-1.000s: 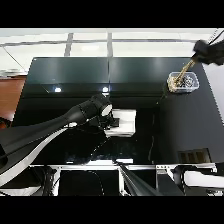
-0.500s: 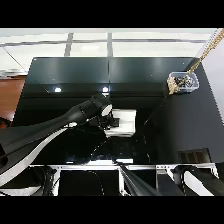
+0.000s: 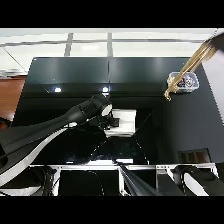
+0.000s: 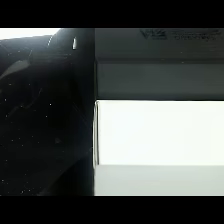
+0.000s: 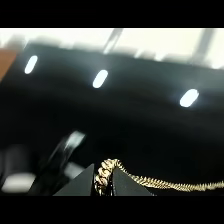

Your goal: Fold the box and place the chain.

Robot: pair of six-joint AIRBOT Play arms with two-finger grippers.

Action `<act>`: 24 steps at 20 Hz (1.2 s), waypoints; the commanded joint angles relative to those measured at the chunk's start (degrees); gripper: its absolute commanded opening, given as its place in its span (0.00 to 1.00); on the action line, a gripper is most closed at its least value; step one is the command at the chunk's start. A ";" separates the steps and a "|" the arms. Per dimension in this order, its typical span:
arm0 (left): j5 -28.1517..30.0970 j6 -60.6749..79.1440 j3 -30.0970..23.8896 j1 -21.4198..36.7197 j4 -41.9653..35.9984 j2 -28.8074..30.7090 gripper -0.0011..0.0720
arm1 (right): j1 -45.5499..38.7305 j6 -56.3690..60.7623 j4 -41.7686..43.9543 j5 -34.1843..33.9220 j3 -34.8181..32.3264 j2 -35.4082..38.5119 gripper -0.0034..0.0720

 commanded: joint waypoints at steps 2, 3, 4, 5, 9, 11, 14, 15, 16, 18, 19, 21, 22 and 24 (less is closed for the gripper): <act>0.02 0.00 0.00 0.04 0.02 0.00 0.05 | 9.44 -1.62 2.34 4.74 -10.60 0.28 0.06; 0.02 0.00 0.00 0.04 0.02 0.00 0.05 | 11.96 -1.64 3.06 2.21 -14.25 0.26 0.06; 0.02 0.00 0.00 0.04 0.02 0.00 0.05 | 14.29 -1.66 3.65 -1.09 -17.81 0.26 0.06; 0.00 -0.02 0.00 0.04 0.00 0.00 0.05 | 16.44 -1.64 4.24 -4.61 -21.22 0.26 0.06; 0.02 0.00 0.00 0.04 0.02 0.00 0.05 | 22.38 -1.31 4.35 -19.30 -35.65 0.15 0.07; 0.02 0.00 0.00 0.04 0.00 0.00 0.05 | 23.21 0.57 4.33 -24.22 -42.23 0.11 0.07; 0.04 0.00 0.00 0.13 0.00 0.00 0.05 | 23.47 1.18 4.33 -29.18 -50.01 0.11 0.07; 0.02 -0.02 0.00 0.22 0.00 0.00 0.05 | 23.47 1.20 4.72 -30.84 -52.06 0.11 0.07; 0.00 -0.02 0.00 0.28 0.00 0.00 0.05 | 23.47 1.20 5.42 -31.93 -53.53 0.11 0.07; 0.02 -0.02 0.00 0.26 0.00 0.00 0.05 | 23.47 1.25 5.86 -32.44 -54.58 0.11 0.07; 0.02 -0.02 0.00 0.26 0.00 0.00 0.05 | 23.47 1.64 6.01 -32.63 -54.58 0.11 0.07; 0.02 -0.02 -0.02 0.26 0.00 0.00 0.05 | 23.43 2.49 5.99 -33.31 -54.55 0.11 0.52; 0.02 0.00 -0.02 0.26 0.00 0.00 0.05 | 23.02 2.47 5.42 -33.40 -54.49 0.11 0.53; 0.04 -0.02 -0.02 0.26 0.00 0.00 0.05 | 19.56 2.49 2.14 -32.98 -53.68 0.13 0.53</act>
